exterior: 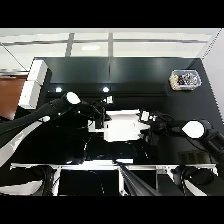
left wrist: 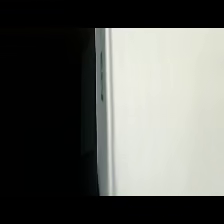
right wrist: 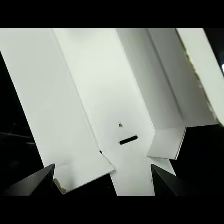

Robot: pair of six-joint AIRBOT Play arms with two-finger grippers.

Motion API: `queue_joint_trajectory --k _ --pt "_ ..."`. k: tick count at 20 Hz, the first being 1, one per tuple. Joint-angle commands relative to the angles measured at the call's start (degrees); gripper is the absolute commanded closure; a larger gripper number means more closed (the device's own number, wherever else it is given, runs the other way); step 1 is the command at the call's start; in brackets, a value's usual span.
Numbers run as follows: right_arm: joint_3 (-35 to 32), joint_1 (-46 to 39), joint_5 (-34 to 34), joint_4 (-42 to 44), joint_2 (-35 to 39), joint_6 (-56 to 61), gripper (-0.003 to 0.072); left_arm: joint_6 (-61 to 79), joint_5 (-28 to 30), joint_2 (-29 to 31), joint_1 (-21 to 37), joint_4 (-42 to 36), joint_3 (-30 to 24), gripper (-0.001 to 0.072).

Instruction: Fold the box and place the chain.

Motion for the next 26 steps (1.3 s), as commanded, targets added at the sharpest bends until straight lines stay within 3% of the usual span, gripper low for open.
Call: queue_joint_trajectory --k 1,6,13,16,20,26 --pt "0.1 0.4 0.7 -5.0 -1.5 -1.1 0.0006 1.9 1.1 -1.3 -0.2 1.4 0.0 0.068" --pt "-1.0 0.5 2.8 -3.8 -4.0 -1.2 0.0006 3.3 0.9 -1.3 -0.2 1.5 0.0 0.068" --pt "-3.4 0.5 -6.5 5.0 -9.8 -6.2 0.0006 3.3 1.6 -1.3 -0.2 1.5 0.0 0.068" --pt "-3.4 0.5 -7.2 10.6 -11.8 -13.5 0.0006 3.3 2.3 -1.3 -0.2 1.5 0.0 0.068" --pt "0.4 0.3 -4.5 10.8 -11.8 -19.3 0.0006 3.3 2.3 -1.3 -0.2 1.5 0.0 0.068" --pt "3.0 0.3 -7.2 12.4 -12.0 -24.7 0.0006 3.4 2.3 -1.3 -0.2 1.6 0.0 0.068"
